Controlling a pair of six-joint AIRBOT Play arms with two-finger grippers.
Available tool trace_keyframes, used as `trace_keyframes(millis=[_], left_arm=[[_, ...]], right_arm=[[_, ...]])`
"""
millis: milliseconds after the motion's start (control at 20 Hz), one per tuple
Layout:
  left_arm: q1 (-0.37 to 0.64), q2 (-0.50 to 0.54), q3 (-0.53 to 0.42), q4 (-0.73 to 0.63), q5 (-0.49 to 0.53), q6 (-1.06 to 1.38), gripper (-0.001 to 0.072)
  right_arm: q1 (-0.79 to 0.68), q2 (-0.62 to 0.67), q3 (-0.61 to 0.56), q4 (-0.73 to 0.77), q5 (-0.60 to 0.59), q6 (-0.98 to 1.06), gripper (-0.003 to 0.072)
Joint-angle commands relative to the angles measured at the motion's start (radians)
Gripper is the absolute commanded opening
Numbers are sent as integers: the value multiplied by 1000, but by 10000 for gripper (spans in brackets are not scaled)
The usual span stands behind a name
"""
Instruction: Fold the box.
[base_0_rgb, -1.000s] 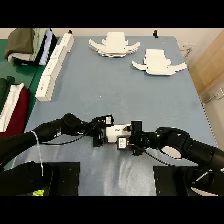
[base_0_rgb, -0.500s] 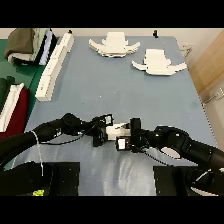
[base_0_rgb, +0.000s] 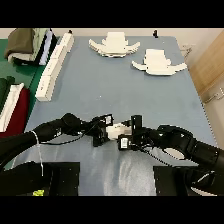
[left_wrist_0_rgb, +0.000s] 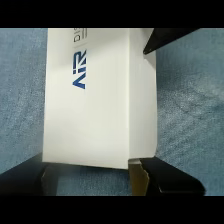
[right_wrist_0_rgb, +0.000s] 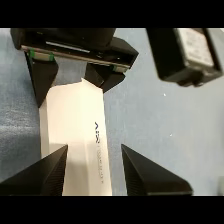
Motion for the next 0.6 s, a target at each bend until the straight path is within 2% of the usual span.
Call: trace_keyframes(millis=[0,150,200,550], left_arm=[[0,0,-1,0,-1,0,455],[0,0,-1,0,-1,0,455],[0,0,-1,0,-1,0,455],[0,0,-1,0,-1,0,454]], right_arm=[[-13,2,0,-11,-8,0,505],[-42,2,0,-19,-22,0,491],[-46,2,0,-23,-21,0,406],[-47,-8,0,-11,-21,0,402]])
